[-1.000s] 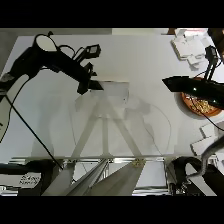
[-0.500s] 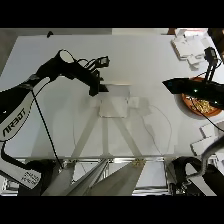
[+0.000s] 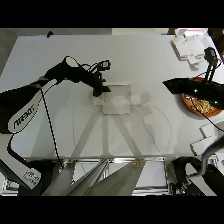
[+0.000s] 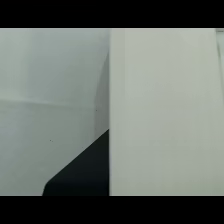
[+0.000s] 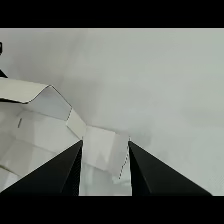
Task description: Fold the box and place the chain.
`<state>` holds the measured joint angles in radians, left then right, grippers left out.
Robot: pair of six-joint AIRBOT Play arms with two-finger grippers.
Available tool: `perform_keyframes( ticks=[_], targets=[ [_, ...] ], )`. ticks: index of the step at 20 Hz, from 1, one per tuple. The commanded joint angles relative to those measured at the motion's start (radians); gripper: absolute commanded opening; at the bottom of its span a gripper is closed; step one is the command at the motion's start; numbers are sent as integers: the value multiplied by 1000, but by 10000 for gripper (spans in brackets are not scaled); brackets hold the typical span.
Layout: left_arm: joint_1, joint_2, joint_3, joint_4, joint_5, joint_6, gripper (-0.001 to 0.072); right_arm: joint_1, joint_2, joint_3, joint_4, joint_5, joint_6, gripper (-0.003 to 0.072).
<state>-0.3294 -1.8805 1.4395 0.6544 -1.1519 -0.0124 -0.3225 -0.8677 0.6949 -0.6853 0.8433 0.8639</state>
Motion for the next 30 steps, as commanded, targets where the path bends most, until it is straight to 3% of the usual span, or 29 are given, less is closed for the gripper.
perform_keyframes(
  ticks=[1, 6, 24, 26, 29, 30],
  targets=[
    [0, -4, 0, -14, 11, 43, 2, -1, 1, 1, 0, -10, 0, 290],
    [0, -4, 0, 3, -12, 170, 3, -1, 1, 1, 0, -25, 0, 290],
    [0, -8, 0, 13, -5, 113, 6, -1, 1, 1, 1, -9, -10, 294],
    [0, -8, 0, 13, -5, 113, 6, -1, 1, 1, 5, 80, -111, 296],
    [0, -8, 0, 13, -5, 113, 7, 0, 1, 1, 11, 331, -294, 301],
    [0, -8, 0, 13, -5, 113, 7, 0, 1, 1, 11, 405, -354, 352]
  ],
)
